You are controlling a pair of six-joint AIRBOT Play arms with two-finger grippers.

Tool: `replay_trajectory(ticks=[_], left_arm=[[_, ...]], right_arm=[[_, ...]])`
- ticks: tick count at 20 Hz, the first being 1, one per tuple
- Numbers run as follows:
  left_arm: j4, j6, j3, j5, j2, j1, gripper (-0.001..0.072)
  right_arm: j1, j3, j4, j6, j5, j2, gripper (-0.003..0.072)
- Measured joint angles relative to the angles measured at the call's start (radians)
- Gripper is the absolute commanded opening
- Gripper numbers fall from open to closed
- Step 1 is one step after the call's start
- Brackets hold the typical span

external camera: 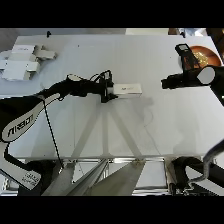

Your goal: Fold the box and place the chain.

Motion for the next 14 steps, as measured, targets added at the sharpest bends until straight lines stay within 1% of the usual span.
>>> replay_trajectory(ticks=[6, 10, 14], left_arm=[[0.0, -0.008, 0.0, -0.004, 0.018, 0.0, 0.038], [-0.003, -0.043, 0.0, -0.006, 0.068, 0.0, 0.038], [-0.003, -0.166, 0.0, -0.005, 0.141, 0.002, 0.038]], right_arm=[[0.0, 0.0, 0.0, 0.001, 0.0, 0.0, 0.0012], [0.0, 0.0, -0.001, 0.001, 0.0, 0.0, 0.0012], [0.0, 0.0, -0.001, 0.001, 0.0, 0.0, 0.0012]])
